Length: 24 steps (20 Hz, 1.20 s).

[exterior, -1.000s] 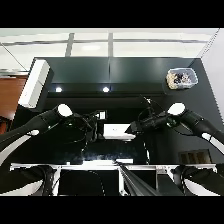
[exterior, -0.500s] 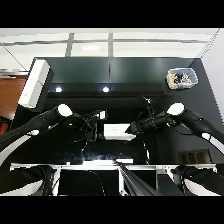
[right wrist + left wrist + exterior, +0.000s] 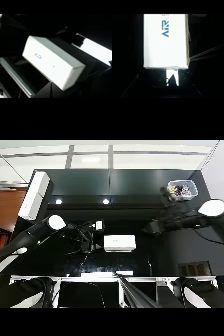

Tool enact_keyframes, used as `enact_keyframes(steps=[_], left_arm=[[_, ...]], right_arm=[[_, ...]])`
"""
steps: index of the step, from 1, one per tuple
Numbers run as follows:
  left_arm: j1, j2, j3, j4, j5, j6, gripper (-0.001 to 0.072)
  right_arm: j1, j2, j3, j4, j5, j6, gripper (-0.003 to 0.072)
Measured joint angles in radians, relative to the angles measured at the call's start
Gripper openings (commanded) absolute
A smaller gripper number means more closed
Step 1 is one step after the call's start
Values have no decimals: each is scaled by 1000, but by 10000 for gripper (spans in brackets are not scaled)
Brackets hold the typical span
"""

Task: Fold the box and place the chain.

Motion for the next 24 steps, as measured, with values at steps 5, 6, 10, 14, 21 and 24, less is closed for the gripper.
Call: enact_keyframes(steps=[5, 6, 10, 14, 21, 24], left_arm=[[-47, 53, 44, -34, -24, -57, 712], [-62, 48, 59, -46, -16, -68, 713], [-125, -27, 148, -46, 8, -179, 713], [-167, -137, 233, -29, 17, -247, 712], [-209, -236, 288, -24, -29, -274, 712], [-213, -245, 293, -28, -43, -277, 712]], right_arm=[[-176, 87, 0, -91, 37, 39, 16], [-191, 93, -6, -92, 24, 45, 16], [-217, 104, -40, -90, -10, 60, 16], [-224, 107, -67, -87, -21, 64, 16], [-226, 108, -78, -85, -23, 47, 16], [-226, 108, -80, -85, -23, 24, 16]])
